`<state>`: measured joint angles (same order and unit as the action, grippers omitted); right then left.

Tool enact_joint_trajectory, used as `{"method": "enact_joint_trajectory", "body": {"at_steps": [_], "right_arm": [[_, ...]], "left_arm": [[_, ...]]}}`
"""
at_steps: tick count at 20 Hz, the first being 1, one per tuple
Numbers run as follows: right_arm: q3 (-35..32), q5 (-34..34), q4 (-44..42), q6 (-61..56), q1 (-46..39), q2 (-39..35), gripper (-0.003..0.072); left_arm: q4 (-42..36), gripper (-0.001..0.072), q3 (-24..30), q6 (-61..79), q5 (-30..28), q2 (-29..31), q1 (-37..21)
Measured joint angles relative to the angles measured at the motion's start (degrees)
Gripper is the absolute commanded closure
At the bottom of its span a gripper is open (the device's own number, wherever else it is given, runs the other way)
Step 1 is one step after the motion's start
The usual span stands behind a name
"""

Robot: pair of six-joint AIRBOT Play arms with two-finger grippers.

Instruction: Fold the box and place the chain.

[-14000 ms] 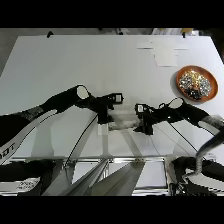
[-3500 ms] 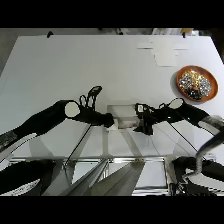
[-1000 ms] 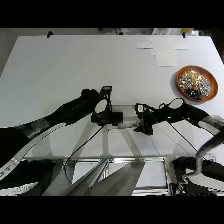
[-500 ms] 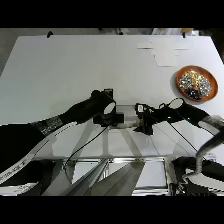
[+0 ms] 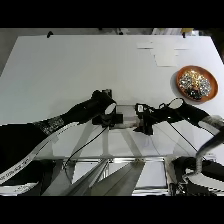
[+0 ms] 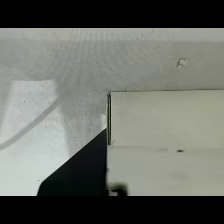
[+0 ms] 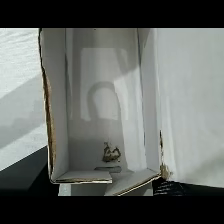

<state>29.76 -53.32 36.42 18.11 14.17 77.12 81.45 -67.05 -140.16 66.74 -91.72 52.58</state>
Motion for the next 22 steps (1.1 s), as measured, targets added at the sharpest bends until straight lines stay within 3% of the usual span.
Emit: {"method": "enact_joint_trajectory", "body": {"at_steps": [1, 2, 8, 12, 13, 17, 20, 22], "right_arm": [[0.0, 0.0, 0.04, 0.09, 0.0, 0.0, 0.0287], [0.0, 0.0, 0.0, 0.0, 0.0, 0.0, 0.0287], [-0.02, 0.0, -0.02, -0.04, 0.0, 0.0, 0.0287], [-0.02, 0.0, -0.04, -0.04, 0.0, 0.0, 0.0287], [-0.02, 0.0, -0.07, -0.07, 0.0, 0.0, 0.0287], [-0.02, 0.0, -0.22, -0.26, 0.02, 0.0, 0.0287], [-0.02, 0.0, -0.2, -0.15, 0.02, 0.0, 0.0287], [-0.02, 0.0, -0.15, 0.02, 0.02, 0.0, 0.0287]], "left_arm": [[-0.33, 0.0549, 0.0, 0.0, 0.07, -0.02, 0.04], [-0.7, 0.0537, 0.0, -0.04, 0.02, -0.02, 0.07], [-0.57, 0.054, 0.0, 0.0, 0.72, 0.04, -0.04], [-0.44, 0.0612, 0.0, 1.77, 1.92, 0.42, -0.57], [-0.61, 0.0702, 0.0, 2.05, 1.95, 0.55, -0.76], [-0.9, 0.0706, 0.0, 3.06, 2.27, 0.72, -1.22], [-1.05, 0.0666, 0.0, 3.39, 2.49, 0.76, -1.33], [-1.44, 0.0553, 0.0, 3.78, 2.97, 1.09, -1.53]]}}
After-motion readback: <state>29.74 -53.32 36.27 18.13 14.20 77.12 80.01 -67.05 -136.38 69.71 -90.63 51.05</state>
